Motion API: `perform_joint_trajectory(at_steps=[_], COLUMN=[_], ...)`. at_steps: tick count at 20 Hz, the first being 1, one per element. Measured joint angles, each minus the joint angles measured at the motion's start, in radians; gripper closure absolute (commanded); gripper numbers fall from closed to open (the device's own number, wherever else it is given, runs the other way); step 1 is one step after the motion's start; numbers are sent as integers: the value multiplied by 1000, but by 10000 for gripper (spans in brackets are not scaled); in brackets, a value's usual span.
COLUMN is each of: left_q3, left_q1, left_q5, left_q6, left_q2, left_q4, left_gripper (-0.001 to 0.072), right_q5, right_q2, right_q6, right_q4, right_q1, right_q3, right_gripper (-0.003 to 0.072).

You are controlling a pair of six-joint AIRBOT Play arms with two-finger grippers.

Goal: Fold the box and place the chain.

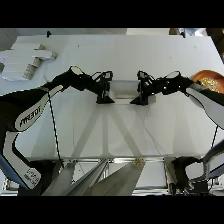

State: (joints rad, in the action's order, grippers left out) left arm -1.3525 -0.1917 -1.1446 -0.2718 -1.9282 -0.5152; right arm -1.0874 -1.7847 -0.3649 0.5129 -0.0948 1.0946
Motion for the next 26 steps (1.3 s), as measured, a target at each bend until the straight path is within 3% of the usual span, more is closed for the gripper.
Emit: perform_joint_trajectory(at_steps=[9,18,19,20,21,22,23,26], left_q3=[0,0,0,0,0,0,0,0], left_q1=[0,-1,-1,-1,-1,-1,-1,-1], left_q5=[5,6,6,6,6,6,6,7], left_q6=[0,-2,-2,-2,-2,-1,-1,1], left_q2=[0,0,0,0,0,0,0,0], left_q4=[1,0,0,0,0,0,0,1], left_gripper=[355,355,355,355,355,355,355,355], right_q5=[-4,3,3,1,-3,-11,-25,-91], right_q2=[75,243,257,272,286,298,309,336], right_q6=[8,198,231,268,305,338,369,427], right_q4=[66,377,401,421,436,445,446,389], right_q1=[0,0,0,0,0,0,0,0], right_q3=[0,0,0,0,0,0,0,0], right_gripper=[-2,18,60,150,293,523,669,673])
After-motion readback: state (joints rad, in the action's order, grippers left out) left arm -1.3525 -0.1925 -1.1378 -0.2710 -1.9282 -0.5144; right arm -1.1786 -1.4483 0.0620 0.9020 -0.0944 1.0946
